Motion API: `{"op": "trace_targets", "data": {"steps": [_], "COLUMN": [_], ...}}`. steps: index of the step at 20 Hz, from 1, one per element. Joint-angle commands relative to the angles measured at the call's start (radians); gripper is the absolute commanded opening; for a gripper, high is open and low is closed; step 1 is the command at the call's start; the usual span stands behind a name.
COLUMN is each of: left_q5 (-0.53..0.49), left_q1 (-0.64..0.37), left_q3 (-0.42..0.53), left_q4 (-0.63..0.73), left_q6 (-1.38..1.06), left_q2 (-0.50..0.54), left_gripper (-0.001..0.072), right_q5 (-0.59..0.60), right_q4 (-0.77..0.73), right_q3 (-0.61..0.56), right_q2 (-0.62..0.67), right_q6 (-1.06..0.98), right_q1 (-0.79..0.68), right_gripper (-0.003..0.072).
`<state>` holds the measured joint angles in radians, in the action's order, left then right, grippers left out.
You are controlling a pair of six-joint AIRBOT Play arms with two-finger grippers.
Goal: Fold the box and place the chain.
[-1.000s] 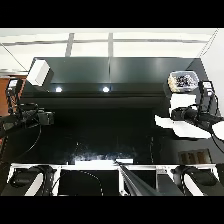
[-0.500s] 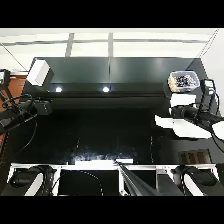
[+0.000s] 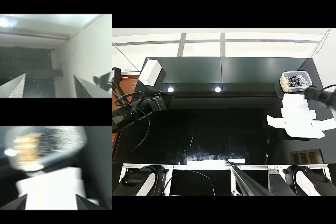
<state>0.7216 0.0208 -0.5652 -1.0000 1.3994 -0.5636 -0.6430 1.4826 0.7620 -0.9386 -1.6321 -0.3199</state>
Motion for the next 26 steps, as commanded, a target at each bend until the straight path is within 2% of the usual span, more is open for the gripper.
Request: {"op": "trace_targets", "data": {"steps": [1,4,7,10,13,15,17,20,21,23,24,25,26], "left_q5": [-0.002,0.018,0.043,0.058,0.07,0.074,0.089,0.095,0.095,0.095,0.095,0.095,0.095], "left_q1": [0.0,0.0,0.0,0.001,0.001,0.001,0.0,0.0,0.0,0.0,0.0,0.0,0.0], "left_q3": [0.0,0.0,0.0,0.0,0.0,0.0,0.0,0.0,0.0,0.0,0.0,0.0,0.0], "left_q4": [0.018,0.023,0.023,0.023,0.023,0.023,0.021,0.021,0.021,0.021,0.021,0.021,0.021], "left_q6": [0.0,0.001,0.001,0.001,0.0,0.0,-0.006,-0.005,-0.005,-0.005,-0.005,-0.005,-0.005], "left_q2": [-0.002,-0.002,-0.002,-0.002,-0.002,-0.002,-0.002,-0.002,-0.002,-0.002,-0.002,-0.002,-0.002], "left_gripper": [0.0709,0.0709,0.0709,0.0708,0.0708,0.0702,0.0701,0.0701,0.0701,0.0701,0.0701,0.0701,0.0701], "right_q5": [-0.246,-0.41,-0.49,-0.585,-0.789,-0.907,-0.944,-0.938,-0.937,-0.948,-0.961,-0.974,-0.985], "right_q4": [0.06,0.052,-0.045,-0.309,-0.518,-0.545,-0.536,-0.476,-0.475,-0.477,-0.479,-0.481,-0.481], "right_q3": [0.199,0.312,0.396,0.453,0.508,0.542,0.547,0.548,0.552,0.57,0.578,0.579,0.579], "right_q2": [-0.226,-0.344,-0.43,-0.521,-0.648,-0.734,-0.787,-0.809,-0.808,-0.808,-0.807,-0.804,-0.801], "right_q6": [-0.033,0.013,0.147,0.34,0.488,0.547,0.578,0.605,0.615,0.617,0.618,0.621,0.624], "right_q1": [-0.256,-0.42,-0.55,-0.682,-0.759,-0.752,-0.726,-0.707,-0.706,-0.705,-0.703,-0.698,-0.687], "right_gripper": [0.072,0.072,0.072,0.072,0.072,0.072,0.072,0.072,0.0473,0.0196,0.0178,0.0111,0.0093]}}
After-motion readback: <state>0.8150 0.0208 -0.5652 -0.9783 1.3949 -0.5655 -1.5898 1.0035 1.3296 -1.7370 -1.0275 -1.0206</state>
